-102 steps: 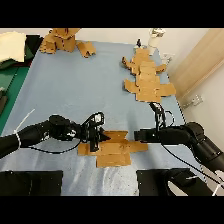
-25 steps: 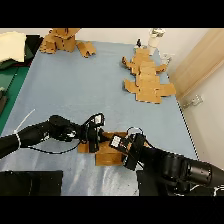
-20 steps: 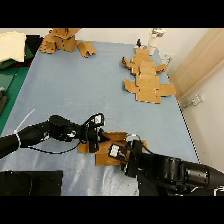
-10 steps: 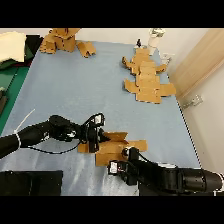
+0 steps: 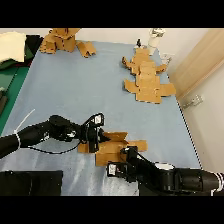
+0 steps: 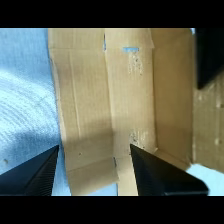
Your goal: Fold the box.
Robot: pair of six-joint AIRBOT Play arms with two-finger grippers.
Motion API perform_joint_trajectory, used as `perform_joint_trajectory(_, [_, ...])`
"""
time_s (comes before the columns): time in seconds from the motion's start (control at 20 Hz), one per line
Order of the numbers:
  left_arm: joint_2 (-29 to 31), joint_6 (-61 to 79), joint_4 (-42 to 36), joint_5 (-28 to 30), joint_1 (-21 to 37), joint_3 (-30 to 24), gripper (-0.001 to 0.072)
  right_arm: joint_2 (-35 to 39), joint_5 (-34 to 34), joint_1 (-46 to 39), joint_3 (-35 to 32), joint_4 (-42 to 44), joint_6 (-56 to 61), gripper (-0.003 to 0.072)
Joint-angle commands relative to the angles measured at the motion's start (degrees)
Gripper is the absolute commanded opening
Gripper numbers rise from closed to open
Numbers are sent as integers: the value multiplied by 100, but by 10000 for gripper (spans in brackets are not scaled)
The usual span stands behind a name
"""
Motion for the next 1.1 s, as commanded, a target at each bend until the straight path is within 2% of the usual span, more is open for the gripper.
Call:
perform_joint_trajectory(0.0, [0, 2, 2, 2, 4, 7, 13, -186, 105, 7, -2, -48, 2, 702])
perform_joint_trajectory(0.3, [0, 2, 2, 2, 4, 7, 13, -208, 146, 7, 7, -426, 466, 702])
perform_joint_trajectory(0.6, [0, 2, 2, 2, 2, 7, 13, -149, 0, 7, 7, -1725, 2146, 701])
perform_joint_trajectory(1.05, [0, 2, 2, 2, 2, 7, 13, 584, -750, 7, 4, -1449, 2649, 702])
